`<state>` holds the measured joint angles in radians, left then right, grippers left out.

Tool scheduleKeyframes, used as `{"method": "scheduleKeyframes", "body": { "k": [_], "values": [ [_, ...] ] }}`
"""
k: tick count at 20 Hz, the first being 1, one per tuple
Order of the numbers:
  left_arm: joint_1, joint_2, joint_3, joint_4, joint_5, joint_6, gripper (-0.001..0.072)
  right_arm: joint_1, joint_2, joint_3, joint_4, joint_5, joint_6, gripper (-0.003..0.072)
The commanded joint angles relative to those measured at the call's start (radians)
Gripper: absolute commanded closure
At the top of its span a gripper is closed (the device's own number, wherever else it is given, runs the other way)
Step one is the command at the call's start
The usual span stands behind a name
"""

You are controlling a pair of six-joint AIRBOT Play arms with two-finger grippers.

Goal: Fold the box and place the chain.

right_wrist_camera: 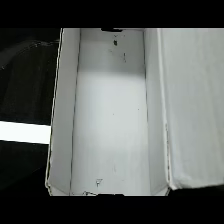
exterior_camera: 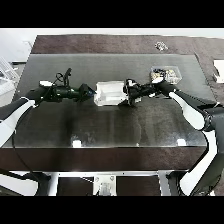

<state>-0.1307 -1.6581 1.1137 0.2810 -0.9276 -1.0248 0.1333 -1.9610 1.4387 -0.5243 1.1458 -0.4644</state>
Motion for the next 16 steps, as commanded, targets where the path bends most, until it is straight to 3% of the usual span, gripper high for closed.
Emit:
{"method": "scheduleKeyframes", "body": {
  "k": [1,16],
  "values": [
    [-0.002,0.0,0.004,0.023,-0.013,-0.051,0.0341,0.001,-0.001,0.0,0.0,0.0,0.0,0.0109],
    [-0.031,-0.006,0.047,0.113,-0.037,-0.227,0.0341,0.001,-0.001,0.0,0.0,0.0,0.0,0.0109]
  ]
}}
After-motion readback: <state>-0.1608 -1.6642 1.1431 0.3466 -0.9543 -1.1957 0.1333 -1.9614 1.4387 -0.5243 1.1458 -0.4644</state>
